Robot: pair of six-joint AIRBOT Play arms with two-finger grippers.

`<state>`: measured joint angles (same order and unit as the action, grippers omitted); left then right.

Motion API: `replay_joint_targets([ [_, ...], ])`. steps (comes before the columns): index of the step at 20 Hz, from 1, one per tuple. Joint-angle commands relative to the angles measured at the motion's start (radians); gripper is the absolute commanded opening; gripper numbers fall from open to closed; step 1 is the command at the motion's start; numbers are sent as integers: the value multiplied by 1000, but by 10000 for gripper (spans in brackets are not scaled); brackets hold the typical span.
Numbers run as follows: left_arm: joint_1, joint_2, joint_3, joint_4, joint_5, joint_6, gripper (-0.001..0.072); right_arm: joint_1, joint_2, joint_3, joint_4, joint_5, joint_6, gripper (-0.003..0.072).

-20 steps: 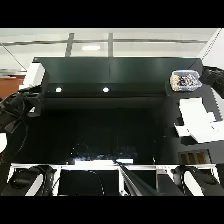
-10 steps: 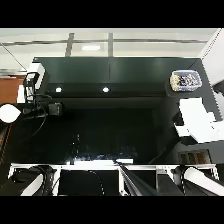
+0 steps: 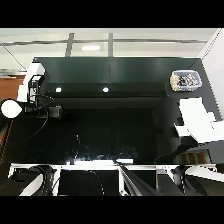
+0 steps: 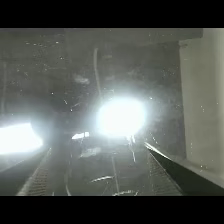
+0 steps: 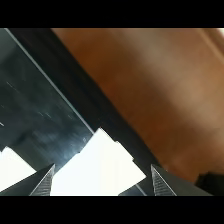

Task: Fold the box and place the chain.

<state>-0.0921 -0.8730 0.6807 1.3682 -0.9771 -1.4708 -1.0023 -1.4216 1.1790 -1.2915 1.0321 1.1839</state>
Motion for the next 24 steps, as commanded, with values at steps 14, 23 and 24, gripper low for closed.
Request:
replay_joint_targets([
  [14, 1, -11, 2, 30, -9, 1, 712, -24, -208, 167, 102, 188, -160, 501],
  [23, 1, -18, 2, 93, 57, 1, 705, -23, -317, 289, 154, 370, -240, 494],
  [24, 1, -18, 2, 93, 66, 1, 705, -22, -333, 290, 158, 393, -234, 493],
])
